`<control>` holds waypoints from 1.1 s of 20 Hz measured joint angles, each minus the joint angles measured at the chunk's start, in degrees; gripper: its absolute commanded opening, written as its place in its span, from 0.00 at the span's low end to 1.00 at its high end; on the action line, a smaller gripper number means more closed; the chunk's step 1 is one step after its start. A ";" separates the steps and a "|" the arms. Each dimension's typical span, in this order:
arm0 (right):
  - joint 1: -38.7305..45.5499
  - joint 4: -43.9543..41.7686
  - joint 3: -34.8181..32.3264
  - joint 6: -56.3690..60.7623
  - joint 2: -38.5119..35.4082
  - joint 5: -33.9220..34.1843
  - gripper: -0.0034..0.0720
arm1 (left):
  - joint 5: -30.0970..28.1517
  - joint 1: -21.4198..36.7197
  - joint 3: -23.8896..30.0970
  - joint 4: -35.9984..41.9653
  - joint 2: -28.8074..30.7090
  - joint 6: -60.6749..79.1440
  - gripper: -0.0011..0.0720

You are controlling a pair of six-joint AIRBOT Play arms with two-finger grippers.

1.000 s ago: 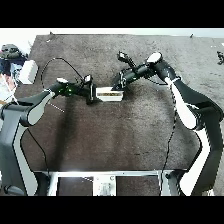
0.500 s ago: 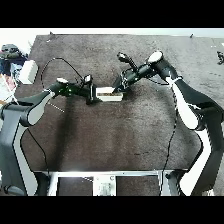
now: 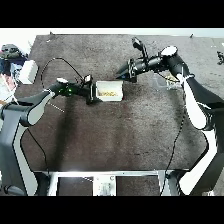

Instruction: Fold the box and place the chain.

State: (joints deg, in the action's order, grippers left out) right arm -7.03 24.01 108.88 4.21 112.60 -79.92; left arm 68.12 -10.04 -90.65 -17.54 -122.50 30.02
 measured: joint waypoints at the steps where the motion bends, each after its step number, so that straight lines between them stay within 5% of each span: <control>1: 0.15 -0.87 0.00 -0.26 -0.15 1.25 0.27 | 0.00 0.00 0.00 0.00 0.00 0.00 0.65; 3: 0.35 -0.42 0.00 0.52 -0.20 4.72 0.20 | 0.00 0.00 0.00 0.00 0.02 0.00 0.65; 5: 0.42 2.34 0.00 2.34 0.07 7.52 0.55 | 0.00 0.02 0.00 -0.02 0.00 0.00 0.65; 14: -2.54 10.91 -0.24 3.17 2.29 1.36 0.50 | -0.02 0.02 0.00 -0.02 0.00 0.00 0.65; 18: -3.96 12.50 -1.57 2.10 1.73 -1.66 0.41 | -0.02 0.02 0.00 0.00 0.00 0.00 0.65; 22: -3.61 12.46 -7.17 -0.39 -0.76 2.54 0.41 | -0.02 0.02 0.00 0.00 0.02 0.00 0.65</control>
State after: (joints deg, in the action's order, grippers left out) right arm -10.63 36.47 101.71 3.81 111.83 -77.38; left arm 68.10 -10.02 -90.65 -17.54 -122.48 30.02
